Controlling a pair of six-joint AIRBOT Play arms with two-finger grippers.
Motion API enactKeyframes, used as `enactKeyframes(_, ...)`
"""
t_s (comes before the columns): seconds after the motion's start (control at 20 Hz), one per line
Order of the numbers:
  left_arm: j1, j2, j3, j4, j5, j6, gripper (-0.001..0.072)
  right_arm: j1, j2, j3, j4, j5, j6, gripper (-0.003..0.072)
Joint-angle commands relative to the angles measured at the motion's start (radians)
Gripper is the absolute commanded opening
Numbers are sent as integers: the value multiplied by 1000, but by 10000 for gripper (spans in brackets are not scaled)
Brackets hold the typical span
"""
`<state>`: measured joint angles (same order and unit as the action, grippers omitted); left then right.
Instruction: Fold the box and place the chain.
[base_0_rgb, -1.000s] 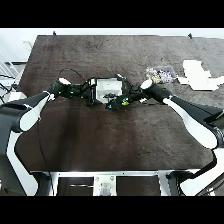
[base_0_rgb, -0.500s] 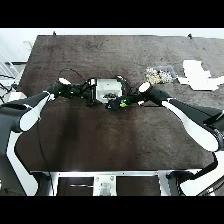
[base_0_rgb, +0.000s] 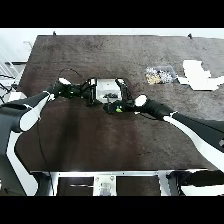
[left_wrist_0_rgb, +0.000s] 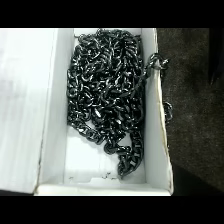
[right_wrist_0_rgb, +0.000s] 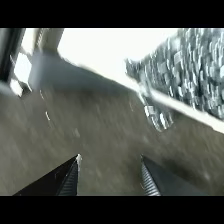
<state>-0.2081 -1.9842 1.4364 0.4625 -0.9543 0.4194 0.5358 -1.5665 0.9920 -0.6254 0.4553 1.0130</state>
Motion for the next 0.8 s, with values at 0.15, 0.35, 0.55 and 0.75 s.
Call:
enactKeyframes(0.15,0,1,0,0,0,0,419,31,-47,-27,-6,-206,65,444)
enactKeyframes(0.35,0,1,0,0,-1,0,419,30,-50,-33,-6,-282,91,442)
enactKeyframes(0.55,0,1,0,0,-1,0,419,32,-51,-32,-4,-299,91,443)
enactKeyframes(0.75,0,1,0,-1,0,0,419,39,-85,12,-3,-269,94,443)
